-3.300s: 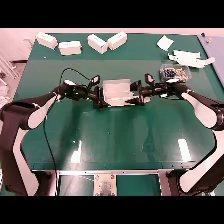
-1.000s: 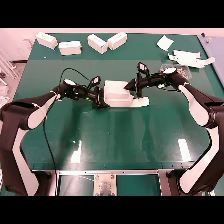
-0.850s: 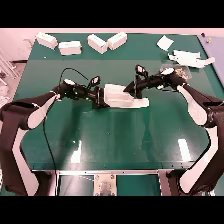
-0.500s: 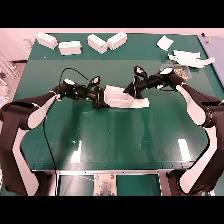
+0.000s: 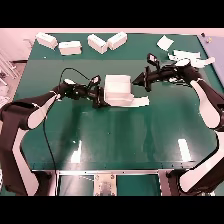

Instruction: Fold the box and place the chain.

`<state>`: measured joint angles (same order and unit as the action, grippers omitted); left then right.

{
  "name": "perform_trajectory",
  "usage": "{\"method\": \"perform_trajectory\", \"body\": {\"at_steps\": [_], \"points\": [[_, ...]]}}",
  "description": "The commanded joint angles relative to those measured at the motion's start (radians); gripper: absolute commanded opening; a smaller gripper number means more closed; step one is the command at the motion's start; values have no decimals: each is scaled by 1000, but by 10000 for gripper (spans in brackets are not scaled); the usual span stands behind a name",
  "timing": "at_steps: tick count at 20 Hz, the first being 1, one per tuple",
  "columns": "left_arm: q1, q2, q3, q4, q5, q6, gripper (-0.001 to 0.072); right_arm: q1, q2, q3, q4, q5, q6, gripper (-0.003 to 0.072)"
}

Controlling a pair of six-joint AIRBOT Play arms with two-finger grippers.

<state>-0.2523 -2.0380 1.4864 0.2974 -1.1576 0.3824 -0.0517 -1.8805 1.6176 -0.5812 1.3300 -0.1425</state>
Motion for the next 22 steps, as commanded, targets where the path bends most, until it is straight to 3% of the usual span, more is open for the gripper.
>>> {"method": "perform_trajectory", "body": {"at_steps": [1,7,9,10,16,21,22], "points": [[0,1,0,2,-3,0,534,-27,25,-28,-26,106,12,341],[0,0,0,2,-2,-9,534,-27,26,-124,-138,126,7,381],[0,0,0,2,-2,-9,534,-27,26,-148,-153,106,4,502],[0,0,0,2,-2,-9,534,-26,26,-158,-153,100,3,512],[0,0,0,2,-2,-10,534,-12,26,-196,-148,91,1,511],[0,0,0,2,-2,-11,534,46,25,-206,-141,-24,0,498],[0,0,0,2,-2,-11,534,57,25,-206,-142,-40,0,460]]}}
